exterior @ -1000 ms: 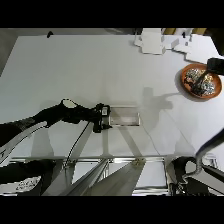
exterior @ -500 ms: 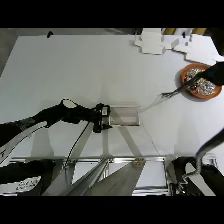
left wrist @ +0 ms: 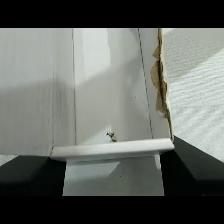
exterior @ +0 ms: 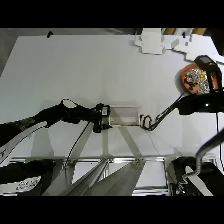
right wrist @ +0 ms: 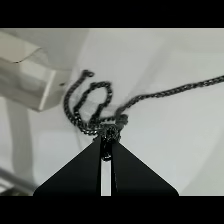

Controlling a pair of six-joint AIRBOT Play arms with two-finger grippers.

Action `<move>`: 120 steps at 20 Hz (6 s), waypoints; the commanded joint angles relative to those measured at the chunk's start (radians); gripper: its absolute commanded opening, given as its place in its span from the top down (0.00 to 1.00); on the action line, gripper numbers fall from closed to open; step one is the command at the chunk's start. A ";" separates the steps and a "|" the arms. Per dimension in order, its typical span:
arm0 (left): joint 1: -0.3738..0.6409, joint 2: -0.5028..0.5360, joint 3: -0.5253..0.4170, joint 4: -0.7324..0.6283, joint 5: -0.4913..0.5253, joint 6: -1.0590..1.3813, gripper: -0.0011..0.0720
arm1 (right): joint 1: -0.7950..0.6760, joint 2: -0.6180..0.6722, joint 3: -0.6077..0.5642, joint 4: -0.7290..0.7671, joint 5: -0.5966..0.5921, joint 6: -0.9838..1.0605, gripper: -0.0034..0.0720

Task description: Fold the box and place the chain.

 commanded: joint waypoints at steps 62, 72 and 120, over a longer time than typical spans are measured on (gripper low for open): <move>0.000 0.000 0.001 0.000 0.000 0.000 0.78 | 0.366 -0.269 -0.432 -0.088 -0.549 -1.007 0.91; 0.000 0.000 0.001 0.000 0.000 0.000 0.78 | 0.366 -0.010 -0.430 -0.048 -0.363 -0.901 0.93; 0.000 0.000 0.001 0.000 0.000 0.000 0.78 | 0.110 -0.188 -0.311 0.254 -0.317 -1.313 0.64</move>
